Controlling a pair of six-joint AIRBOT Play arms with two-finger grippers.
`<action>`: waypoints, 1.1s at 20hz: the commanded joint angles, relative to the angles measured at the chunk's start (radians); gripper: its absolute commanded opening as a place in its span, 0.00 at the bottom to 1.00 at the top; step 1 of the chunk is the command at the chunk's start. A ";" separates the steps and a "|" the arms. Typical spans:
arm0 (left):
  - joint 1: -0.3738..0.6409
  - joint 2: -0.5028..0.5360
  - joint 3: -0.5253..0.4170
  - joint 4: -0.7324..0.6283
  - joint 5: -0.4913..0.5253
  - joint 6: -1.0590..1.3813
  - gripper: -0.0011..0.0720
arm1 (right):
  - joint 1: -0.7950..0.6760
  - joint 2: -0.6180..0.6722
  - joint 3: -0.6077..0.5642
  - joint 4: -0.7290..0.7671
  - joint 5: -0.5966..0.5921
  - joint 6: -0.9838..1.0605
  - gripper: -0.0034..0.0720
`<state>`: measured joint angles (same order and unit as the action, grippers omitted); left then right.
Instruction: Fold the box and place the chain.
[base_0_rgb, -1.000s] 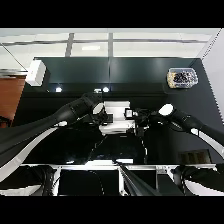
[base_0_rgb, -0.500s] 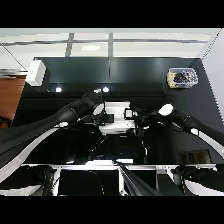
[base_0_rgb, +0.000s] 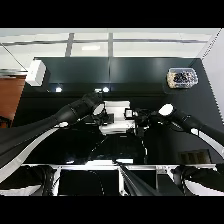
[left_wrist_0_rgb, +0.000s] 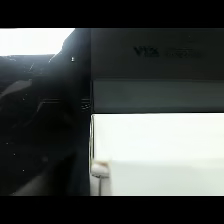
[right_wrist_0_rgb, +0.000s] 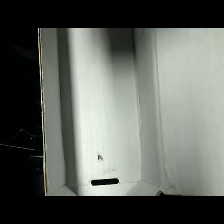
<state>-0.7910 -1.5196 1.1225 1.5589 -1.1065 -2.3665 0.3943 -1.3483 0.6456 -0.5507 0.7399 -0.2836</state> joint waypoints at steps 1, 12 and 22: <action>0.000 0.000 0.001 0.000 0.004 -0.001 0.23 | 0.001 -0.001 0.000 0.000 0.000 0.000 0.14; 0.001 0.001 0.001 0.003 0.002 0.062 0.05 | -0.002 0.038 0.000 -0.032 0.016 0.167 0.88; 0.002 0.001 0.001 0.000 0.023 0.061 0.05 | -0.009 0.159 0.000 -0.221 0.075 0.184 0.88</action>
<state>-0.7902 -1.5196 1.1225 1.5608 -1.0908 -2.3058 0.3859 -1.1999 0.6456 -0.7361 0.7998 -0.1032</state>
